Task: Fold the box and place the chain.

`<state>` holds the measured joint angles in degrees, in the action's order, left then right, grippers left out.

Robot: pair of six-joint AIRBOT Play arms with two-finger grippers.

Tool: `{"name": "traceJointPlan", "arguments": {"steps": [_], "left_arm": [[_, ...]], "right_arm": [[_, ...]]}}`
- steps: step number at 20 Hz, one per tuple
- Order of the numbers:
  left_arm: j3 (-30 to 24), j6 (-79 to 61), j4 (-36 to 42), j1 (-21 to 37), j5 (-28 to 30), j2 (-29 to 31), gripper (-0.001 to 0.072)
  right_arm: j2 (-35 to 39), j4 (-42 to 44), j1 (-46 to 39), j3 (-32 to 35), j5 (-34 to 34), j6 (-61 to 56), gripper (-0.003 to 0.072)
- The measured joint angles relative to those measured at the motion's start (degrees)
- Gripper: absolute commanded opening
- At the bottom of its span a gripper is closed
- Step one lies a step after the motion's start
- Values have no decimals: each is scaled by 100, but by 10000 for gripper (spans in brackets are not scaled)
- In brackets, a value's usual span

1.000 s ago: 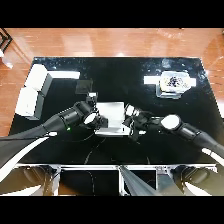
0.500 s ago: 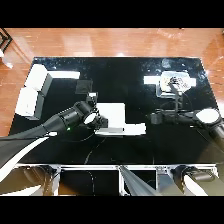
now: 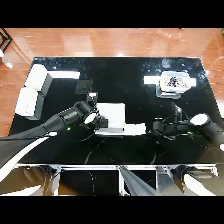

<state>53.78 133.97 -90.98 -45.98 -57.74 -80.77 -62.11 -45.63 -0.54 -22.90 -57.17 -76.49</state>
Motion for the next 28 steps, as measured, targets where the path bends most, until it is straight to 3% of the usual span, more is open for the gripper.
{"name": "traceJointPlan", "arguments": {"steps": [6,7,8,9,10,19,26,28], "left_arm": [[0,-4,7,0,-20,0,19],[0,-4,17,0,-22,0,19],[0,-4,17,0,-24,0,19],[0,-4,20,0,-24,0,19],[0,-2,22,0,-26,0,19],[0,-7,39,0,-31,0,19],[0,-4,39,0,-33,0,19],[0,-4,39,0,-37,0,19]], "right_arm": [[-761,1248,645,-131,203,651,19],[-804,1292,723,-188,232,697,71],[-839,1338,778,-258,247,726,331],[-863,1412,824,-354,234,748,528],[-881,1488,850,-463,109,765,633],[-927,1567,1110,-990,-669,994,631],[-927,1709,1943,-1213,-205,911,630],[-927,1648,2179,-1305,-24,737,591]]}}
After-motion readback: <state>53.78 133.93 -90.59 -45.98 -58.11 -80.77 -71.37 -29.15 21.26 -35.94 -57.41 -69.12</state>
